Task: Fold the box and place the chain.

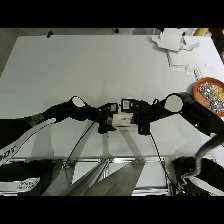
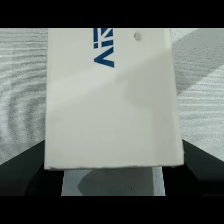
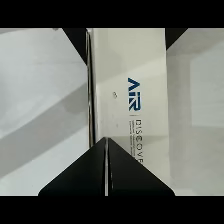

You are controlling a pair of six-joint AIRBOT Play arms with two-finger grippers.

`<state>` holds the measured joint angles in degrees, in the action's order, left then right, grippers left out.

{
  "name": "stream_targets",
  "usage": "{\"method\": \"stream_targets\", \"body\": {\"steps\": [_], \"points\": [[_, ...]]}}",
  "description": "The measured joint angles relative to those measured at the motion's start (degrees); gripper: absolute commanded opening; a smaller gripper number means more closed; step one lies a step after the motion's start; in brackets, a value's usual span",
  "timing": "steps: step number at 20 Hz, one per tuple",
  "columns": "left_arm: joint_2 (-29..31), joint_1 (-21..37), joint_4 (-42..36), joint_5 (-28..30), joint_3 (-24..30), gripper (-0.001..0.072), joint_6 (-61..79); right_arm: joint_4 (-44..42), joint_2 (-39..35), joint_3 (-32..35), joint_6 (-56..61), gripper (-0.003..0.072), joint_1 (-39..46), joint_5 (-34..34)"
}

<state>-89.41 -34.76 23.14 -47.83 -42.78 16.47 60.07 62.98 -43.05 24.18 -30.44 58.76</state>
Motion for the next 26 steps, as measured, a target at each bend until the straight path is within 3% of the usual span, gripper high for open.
{"method": "stream_targets", "body": {"steps": [26], "points": [[0.0,-0.02,0.11,0.04,0.02,0.0373,0.17,-0.87,2.25,5.53,2.25,0.0018,0.04,-3.56]]}}
